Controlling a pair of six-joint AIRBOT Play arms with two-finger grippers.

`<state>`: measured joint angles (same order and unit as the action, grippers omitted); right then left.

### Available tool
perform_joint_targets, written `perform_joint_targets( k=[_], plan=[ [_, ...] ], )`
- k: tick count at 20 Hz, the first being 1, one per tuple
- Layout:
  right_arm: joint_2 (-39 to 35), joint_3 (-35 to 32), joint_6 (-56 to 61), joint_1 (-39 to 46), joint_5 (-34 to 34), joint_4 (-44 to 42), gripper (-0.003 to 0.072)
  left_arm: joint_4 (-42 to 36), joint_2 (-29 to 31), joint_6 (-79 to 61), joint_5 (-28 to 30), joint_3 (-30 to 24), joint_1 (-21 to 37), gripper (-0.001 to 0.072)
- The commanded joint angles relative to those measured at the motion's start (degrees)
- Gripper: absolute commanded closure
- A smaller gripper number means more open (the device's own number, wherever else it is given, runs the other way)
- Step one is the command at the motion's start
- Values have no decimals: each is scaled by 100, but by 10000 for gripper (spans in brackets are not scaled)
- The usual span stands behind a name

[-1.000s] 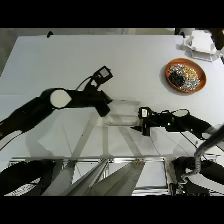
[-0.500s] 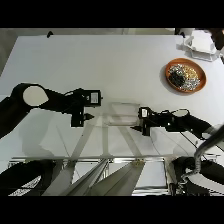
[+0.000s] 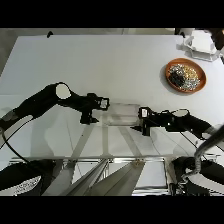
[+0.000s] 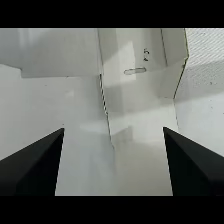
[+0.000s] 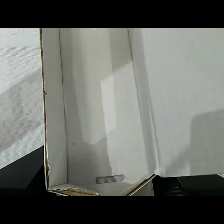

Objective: Fold the box and place the chain.

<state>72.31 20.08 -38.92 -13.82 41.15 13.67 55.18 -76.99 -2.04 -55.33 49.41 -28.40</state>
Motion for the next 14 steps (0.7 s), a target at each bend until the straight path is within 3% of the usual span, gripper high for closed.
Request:
perform_joint_targets(
  k=[1,12,14],
  plan=[
    [-4,2,2,-4,0,0,250,-225,-280,-271,87,2,44,14],
    [-4,2,2,-4,0,-2,250,-197,-330,-260,-361,-72,-201,19],
    [-4,2,2,-4,0,-2,250,-225,-330,-260,-356,-179,-234,70]
  ],
)
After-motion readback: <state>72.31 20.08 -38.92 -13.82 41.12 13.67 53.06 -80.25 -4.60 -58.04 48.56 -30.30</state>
